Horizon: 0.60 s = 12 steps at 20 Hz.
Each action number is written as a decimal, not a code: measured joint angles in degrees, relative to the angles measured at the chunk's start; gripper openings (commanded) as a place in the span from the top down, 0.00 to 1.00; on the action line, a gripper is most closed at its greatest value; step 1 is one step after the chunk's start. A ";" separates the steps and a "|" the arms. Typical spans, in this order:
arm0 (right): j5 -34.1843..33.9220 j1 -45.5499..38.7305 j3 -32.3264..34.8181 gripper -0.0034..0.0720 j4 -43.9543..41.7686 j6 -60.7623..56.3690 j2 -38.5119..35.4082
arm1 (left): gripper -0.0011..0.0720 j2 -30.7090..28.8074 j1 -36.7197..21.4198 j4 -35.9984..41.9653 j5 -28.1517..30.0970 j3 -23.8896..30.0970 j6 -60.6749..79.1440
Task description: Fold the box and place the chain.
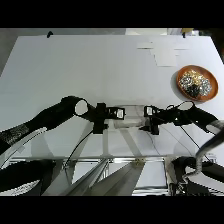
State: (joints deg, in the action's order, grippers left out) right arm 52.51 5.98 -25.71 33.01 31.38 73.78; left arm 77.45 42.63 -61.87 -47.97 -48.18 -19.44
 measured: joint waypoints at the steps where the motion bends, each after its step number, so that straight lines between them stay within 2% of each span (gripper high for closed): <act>1: 0.00 0.00 0.00 0.41 0.00 0.00 0.00 | 0.47 0.09 0.28 0.09 -0.04 0.00 0.07; 3: 0.00 0.00 0.00 0.41 0.00 0.00 0.00 | 0.47 0.20 0.94 0.48 0.13 0.00 0.76; 5: 0.00 0.00 0.00 0.41 0.00 0.00 0.02 | 0.60 0.24 1.68 1.01 0.87 0.00 1.27; 6: 0.00 0.00 0.00 0.41 0.00 0.00 0.00 | 0.62 0.24 2.03 1.36 1.44 0.00 1.49; 12: -0.02 0.00 0.00 0.41 -0.02 -0.02 0.00 | 0.62 0.31 3.06 2.40 5.70 0.00 1.51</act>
State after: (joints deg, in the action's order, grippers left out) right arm 52.49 5.98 -25.71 32.99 31.35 73.78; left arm 77.76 45.69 -59.46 -42.26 -48.18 -17.93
